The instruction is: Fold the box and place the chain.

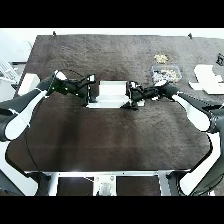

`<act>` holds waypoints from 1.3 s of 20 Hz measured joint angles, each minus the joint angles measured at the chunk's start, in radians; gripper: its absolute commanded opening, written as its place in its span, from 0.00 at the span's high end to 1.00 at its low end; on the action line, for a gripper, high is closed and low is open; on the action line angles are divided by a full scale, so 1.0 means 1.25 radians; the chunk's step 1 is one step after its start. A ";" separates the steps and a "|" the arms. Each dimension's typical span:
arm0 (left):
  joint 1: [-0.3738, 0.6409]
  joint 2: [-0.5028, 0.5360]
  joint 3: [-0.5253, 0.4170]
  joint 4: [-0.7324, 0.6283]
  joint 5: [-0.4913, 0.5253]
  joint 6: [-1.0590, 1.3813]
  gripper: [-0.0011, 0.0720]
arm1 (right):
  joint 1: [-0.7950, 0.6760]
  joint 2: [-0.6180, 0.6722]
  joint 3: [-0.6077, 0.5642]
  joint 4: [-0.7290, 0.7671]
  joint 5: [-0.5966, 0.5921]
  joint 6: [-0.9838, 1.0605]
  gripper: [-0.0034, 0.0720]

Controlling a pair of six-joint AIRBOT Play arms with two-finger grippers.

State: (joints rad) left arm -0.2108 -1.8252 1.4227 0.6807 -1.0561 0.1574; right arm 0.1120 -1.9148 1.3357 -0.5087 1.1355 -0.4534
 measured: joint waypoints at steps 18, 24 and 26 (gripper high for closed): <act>-0.037 -0.018 0.000 -0.071 0.037 0.008 0.71 | 0.000 0.000 0.000 0.000 -0.001 0.001 0.18; -0.038 -0.031 0.000 -0.106 0.034 0.036 0.37 | 0.000 0.000 0.000 0.000 -0.001 0.001 0.18; -0.037 -0.033 0.000 -0.115 0.034 0.041 0.19 | 0.000 0.000 0.000 0.000 -0.001 0.001 0.18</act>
